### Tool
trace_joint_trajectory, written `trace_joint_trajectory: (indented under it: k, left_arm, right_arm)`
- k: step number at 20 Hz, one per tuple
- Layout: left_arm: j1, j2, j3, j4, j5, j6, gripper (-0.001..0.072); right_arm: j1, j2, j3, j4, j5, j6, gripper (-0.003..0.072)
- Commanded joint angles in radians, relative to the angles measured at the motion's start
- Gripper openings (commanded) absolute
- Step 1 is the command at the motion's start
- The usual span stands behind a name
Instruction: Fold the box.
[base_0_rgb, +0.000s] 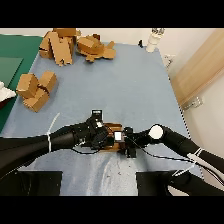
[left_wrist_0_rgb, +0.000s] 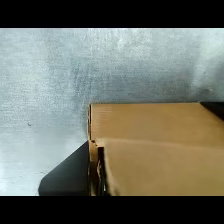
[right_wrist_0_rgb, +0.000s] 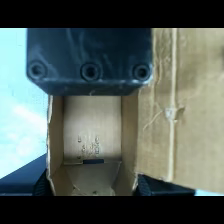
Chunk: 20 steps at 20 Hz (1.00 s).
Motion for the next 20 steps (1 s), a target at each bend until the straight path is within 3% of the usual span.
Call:
trace_joint_trajectory:
  k: [1,7,9,20]
  left_arm:
    - [-0.001,-0.003,0.002,-0.006,0.079,-0.015,0.0015]
    - [0.0,0.004,0.005,-0.006,0.074,0.002,0.0018]
    - [0.0,0.017,0.008,-0.006,0.071,0.001,0.0353]
    - [0.002,0.126,0.008,0.072,-0.083,-0.002,0.0371]
  right_arm:
    - [0.0,0.0,0.0,0.0,0.0,-0.003,0.0563]
    - [0.0,0.0,0.0,0.0,0.0,-0.003,0.0563]
    - [0.0,0.0,0.0,0.0,0.0,-0.003,0.0563]
    - [0.0,0.0,0.0,0.0,0.0,-0.003,0.0563]
